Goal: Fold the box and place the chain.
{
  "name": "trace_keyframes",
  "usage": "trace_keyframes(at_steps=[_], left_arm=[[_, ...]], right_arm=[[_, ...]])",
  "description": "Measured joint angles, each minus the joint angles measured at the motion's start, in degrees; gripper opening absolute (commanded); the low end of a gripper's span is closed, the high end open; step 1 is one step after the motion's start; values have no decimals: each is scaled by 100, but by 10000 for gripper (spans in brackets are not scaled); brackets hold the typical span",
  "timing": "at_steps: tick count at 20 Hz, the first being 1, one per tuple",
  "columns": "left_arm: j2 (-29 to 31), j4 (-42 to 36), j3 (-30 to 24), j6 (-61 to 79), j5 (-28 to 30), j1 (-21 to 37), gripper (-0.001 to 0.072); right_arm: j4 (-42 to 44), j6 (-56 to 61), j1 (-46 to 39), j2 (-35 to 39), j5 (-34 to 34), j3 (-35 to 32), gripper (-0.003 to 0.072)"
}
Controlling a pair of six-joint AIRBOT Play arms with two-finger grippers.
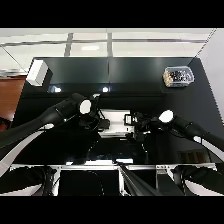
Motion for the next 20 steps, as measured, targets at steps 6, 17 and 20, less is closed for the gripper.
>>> trace_keyframes(at_steps=[6,17,20], left_arm=[[-258,706,398,-866,-129,-369,328],[-492,817,544,-1534,-286,-461,23],[-494,817,544,-1556,-286,-481,299]], right_arm=[[0,0,0,0,0,0,86],[2,4,0,0,-2,0,86],[0,2,0,0,0,0,86]])
